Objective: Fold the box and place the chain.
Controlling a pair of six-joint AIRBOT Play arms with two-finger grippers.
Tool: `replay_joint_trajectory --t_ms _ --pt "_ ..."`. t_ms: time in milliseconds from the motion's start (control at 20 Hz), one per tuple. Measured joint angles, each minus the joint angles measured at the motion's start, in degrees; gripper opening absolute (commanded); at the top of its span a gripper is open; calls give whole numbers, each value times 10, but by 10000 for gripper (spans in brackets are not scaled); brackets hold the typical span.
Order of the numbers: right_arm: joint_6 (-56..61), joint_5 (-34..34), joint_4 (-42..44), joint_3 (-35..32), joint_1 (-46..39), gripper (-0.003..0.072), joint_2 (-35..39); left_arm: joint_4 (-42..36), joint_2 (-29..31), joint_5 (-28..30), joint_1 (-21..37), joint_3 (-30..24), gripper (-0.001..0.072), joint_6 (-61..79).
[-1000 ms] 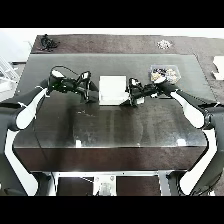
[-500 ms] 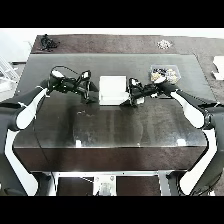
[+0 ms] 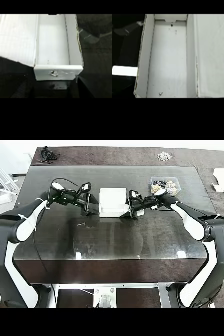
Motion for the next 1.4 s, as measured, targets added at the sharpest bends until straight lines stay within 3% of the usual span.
replay_joint_trajectory --t_ms 950,1400 --pt "0 0 0 0 0 574 0 -35 -19 1 -11 0 720 36" --pt "0 0 0 0 0 573 0 -44 -34 50 -40 0 720 34"
